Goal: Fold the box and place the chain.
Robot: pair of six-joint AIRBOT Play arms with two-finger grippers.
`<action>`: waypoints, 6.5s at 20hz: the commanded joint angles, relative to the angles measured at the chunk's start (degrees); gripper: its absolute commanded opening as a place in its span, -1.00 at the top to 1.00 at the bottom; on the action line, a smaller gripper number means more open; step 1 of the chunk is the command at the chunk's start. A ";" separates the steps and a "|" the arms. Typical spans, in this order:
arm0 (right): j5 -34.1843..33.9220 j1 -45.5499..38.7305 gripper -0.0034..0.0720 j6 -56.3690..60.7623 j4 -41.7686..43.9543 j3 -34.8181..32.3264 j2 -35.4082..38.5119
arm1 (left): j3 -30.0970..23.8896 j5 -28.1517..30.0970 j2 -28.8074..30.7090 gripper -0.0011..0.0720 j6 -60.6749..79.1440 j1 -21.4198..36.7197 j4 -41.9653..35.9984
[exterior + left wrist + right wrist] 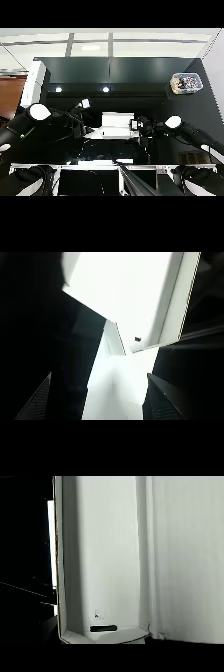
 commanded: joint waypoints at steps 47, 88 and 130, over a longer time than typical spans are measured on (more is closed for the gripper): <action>-0.02 0.04 0.55 0.02 0.02 0.07 -0.04 | 0.57 3.69 -9.18 0.90 -8.55 -6.49 -3.85; -0.02 0.04 0.55 0.02 0.02 0.07 -0.04 | -11.34 -8.00 -16.70 0.90 -38.32 12.13 -27.52; -0.09 0.04 0.55 0.02 0.02 0.07 -0.04 | 6.10 1.31 -11.85 -0.51 -79.56 -9.42 -0.81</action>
